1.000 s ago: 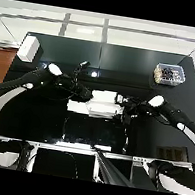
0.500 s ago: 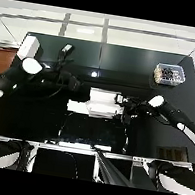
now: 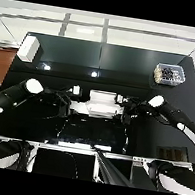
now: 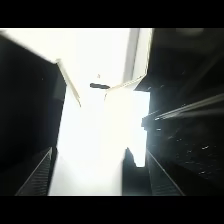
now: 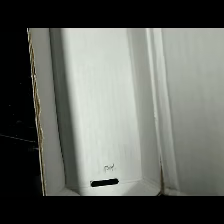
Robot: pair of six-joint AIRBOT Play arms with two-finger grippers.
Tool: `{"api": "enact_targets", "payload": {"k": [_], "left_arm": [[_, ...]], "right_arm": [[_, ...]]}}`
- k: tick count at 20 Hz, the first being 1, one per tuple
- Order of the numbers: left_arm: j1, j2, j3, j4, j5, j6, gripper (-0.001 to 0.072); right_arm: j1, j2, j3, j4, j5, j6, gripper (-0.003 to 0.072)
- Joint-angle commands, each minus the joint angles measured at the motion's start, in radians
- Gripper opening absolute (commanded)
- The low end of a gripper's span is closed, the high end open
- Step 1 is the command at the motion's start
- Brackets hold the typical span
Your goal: Fold the box and place the chain.
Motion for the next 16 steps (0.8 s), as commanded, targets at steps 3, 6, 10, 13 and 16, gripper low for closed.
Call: {"api": "enact_targets", "payload": {"k": [3,6,10,13,16], "left_arm": [[-0.05,-0.125,0.082,-0.105,0.035,0.118,0.0622],[-0.051,-0.176,0.13,-0.133,-0.051,0.142,0.048],[-0.052,-0.181,0.132,-0.144,-0.063,0.143,0.0219],[-0.067,-0.188,0.133,-0.193,-0.052,0.143,0.0218],[-0.113,-0.212,0.133,-0.219,0.019,0.142,0.0219]], "right_arm": [[0.0,-0.001,0.0,0.0,0.0,0.0,0.0407],[0.0,-0.001,0.0,0.0,0.0,0.0,0.0407],[0.0,-0.001,0.0,0.0,0.0,0.0,0.0407],[0.0,-0.001,0.0,0.0,0.0,0.0,0.0407],[0.0,-0.001,0.0,0.0,0.0,0.0,0.0407]]}}
